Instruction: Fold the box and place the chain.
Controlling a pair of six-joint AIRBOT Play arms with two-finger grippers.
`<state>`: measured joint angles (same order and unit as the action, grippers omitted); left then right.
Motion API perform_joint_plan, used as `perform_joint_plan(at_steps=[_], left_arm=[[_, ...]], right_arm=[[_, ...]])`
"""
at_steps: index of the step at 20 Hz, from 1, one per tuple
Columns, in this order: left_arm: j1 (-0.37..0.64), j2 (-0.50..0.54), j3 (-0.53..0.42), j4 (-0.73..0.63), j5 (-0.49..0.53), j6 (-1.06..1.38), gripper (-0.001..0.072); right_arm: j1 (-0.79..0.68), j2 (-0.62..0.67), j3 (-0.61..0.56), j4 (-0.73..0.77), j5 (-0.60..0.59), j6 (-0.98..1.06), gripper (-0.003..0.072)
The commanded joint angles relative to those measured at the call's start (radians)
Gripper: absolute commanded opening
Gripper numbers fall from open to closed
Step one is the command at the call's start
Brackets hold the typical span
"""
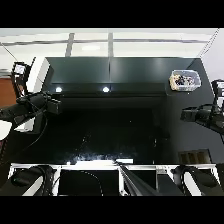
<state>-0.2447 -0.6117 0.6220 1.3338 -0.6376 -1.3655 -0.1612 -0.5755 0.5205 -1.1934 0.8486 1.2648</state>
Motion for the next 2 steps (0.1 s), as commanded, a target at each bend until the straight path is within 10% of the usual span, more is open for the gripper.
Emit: perform_joint_plan(at_steps=[1,2], left_arm=[[-0.001,0.001,0.000,0.000,0.003,0.000,0.0028],[-0.001,0.001,0.000,0.000,0.003,0.000,0.0028]], right_arm=[[0.001,0.001,-0.001,0.000,0.001,0.000,0.0014],[0.001,0.001,-0.001,0.000,0.001,0.000,0.0014]])
